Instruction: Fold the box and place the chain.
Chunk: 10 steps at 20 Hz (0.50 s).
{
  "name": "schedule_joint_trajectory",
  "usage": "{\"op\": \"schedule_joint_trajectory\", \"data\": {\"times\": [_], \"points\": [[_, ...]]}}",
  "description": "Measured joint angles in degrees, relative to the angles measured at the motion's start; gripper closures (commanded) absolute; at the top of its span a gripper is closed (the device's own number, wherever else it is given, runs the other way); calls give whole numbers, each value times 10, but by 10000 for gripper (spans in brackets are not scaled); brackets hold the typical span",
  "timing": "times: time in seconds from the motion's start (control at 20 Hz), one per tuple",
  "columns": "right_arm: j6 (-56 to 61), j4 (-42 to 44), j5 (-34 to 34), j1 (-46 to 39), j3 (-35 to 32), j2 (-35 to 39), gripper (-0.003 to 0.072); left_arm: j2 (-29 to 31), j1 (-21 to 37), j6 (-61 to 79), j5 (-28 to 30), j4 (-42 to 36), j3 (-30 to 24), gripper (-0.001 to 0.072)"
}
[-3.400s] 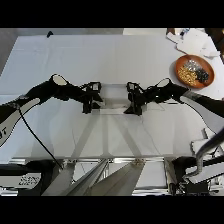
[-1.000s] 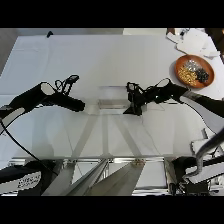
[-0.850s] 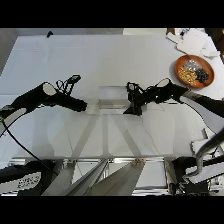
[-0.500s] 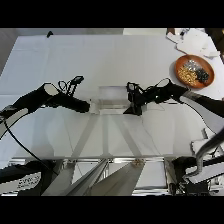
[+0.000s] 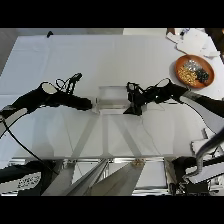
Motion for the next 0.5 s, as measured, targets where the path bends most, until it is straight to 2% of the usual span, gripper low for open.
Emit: {"op": "schedule_joint_trajectory", "data": {"times": [0.25, 0.3, 0.35, 0.5], "points": [[0, 0, 0, 0, 0, 0, 230, 0, 10, 19, -4, -31, 0, 604], [0, 0, 0, 0, 0, 0, 230, 0, 12, 28, -8, -40, 0, 496], [0, 0, 0, 0, 0, 0, 230, 0, 13, 38, -14, -51, 0, 426], [0, 0, 0, 0, 0, 0, 230, 0, 15, 57, -19, -74, 0, 426]]}}
